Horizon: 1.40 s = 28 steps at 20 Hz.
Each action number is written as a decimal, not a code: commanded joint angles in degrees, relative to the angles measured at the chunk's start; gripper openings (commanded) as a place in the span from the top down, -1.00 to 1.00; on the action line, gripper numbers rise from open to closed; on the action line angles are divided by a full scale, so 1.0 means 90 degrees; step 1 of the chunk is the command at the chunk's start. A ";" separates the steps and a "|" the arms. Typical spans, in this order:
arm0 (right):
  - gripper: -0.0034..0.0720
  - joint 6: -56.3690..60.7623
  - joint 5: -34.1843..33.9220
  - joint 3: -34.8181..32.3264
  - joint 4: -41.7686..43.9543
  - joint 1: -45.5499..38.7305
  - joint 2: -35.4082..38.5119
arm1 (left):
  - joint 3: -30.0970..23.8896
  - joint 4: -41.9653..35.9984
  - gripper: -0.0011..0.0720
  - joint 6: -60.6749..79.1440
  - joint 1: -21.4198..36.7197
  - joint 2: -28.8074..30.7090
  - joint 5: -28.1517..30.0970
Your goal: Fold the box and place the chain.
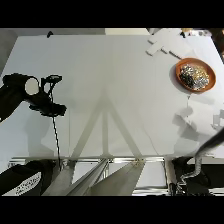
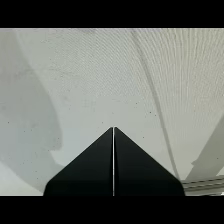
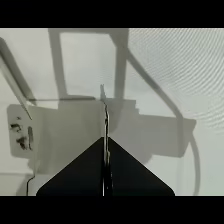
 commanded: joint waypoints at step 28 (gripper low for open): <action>0.87 0.1710 -0.4568 -0.5520 0.3711 0.8332 0.6088 | -0.0005 -0.0950 0.89 0.0636 0.0005 -0.0005 0.1064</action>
